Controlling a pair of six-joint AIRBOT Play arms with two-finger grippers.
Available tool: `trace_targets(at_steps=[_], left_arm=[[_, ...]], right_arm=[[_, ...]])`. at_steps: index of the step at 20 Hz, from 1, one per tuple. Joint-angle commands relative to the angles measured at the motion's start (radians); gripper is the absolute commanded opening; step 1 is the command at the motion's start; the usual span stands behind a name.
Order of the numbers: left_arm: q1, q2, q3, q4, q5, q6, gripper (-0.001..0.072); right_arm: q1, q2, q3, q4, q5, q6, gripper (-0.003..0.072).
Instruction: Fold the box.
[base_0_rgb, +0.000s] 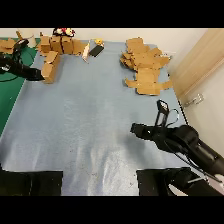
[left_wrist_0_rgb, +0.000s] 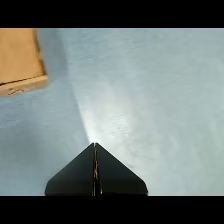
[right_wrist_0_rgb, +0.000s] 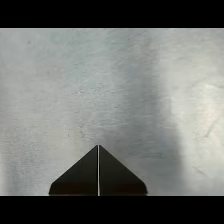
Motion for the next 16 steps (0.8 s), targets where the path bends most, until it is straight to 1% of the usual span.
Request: trace_targets(at_steps=[1, 5, 7, 9, 13, 16], left_arm=[[-0.095, 0.088, -0.001, 0.027, -0.098, -0.091, 0.0011], [-0.314, 0.113, -0.001, 0.087, -0.142, -0.201, 0.0011], [-0.423, 0.112, -0.006, 0.131, -0.143, -0.252, 0.0011], [-0.523, 0.112, -0.033, 0.157, -0.141, -0.288, 0.0011], [-0.654, 0.112, -0.148, 0.219, -0.112, -0.387, 0.0011], [-0.717, 0.124, -0.228, 0.251, -0.065, -0.437, 0.0011]], right_arm=[[0.000, -0.175, 0.120, 0.051, -0.011, -0.130, 0.0003], [0.000, -0.415, 0.360, 0.093, -0.128, -0.309, 0.0003], [0.000, -0.495, 0.448, 0.143, -0.139, -0.376, 0.0003], [0.000, -0.561, 0.526, 0.187, -0.161, -0.431, 0.0003], [0.001, -0.666, 0.640, 0.254, -0.224, -0.500, 0.0003], [0.003, -0.712, 0.668, 0.299, -0.241, -0.534, 0.0003]])
